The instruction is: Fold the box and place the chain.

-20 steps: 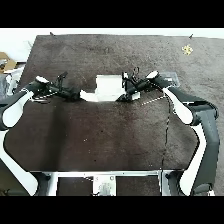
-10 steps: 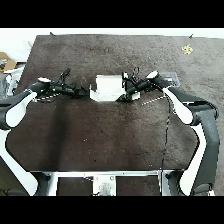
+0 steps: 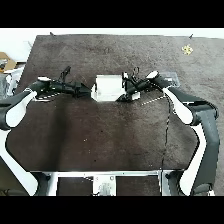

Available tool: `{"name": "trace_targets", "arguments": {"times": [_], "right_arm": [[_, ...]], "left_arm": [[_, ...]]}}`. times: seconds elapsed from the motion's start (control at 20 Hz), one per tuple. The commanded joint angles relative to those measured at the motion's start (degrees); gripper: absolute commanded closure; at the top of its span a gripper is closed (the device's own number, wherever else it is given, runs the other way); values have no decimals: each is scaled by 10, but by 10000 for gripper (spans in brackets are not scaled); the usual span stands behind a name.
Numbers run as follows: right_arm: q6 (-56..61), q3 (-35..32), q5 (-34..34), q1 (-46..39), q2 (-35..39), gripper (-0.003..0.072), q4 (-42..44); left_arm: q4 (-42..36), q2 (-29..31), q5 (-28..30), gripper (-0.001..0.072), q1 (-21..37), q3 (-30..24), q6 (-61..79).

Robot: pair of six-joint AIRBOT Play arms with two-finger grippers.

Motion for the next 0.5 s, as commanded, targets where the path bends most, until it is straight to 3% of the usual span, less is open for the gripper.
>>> {"name": "trace_targets", "arguments": {"times": [0.0,0.4,0.45], "right_arm": [[0,0,0,0,0,239,0],[0,0,0,0,0,239,0],[0,0,0,0,0,239,0]], "left_arm": [[5,2,3,465,-11,3,-8],[206,2,0,462,-84,137,-147],[213,2,0,406,-90,147,-156]]}}
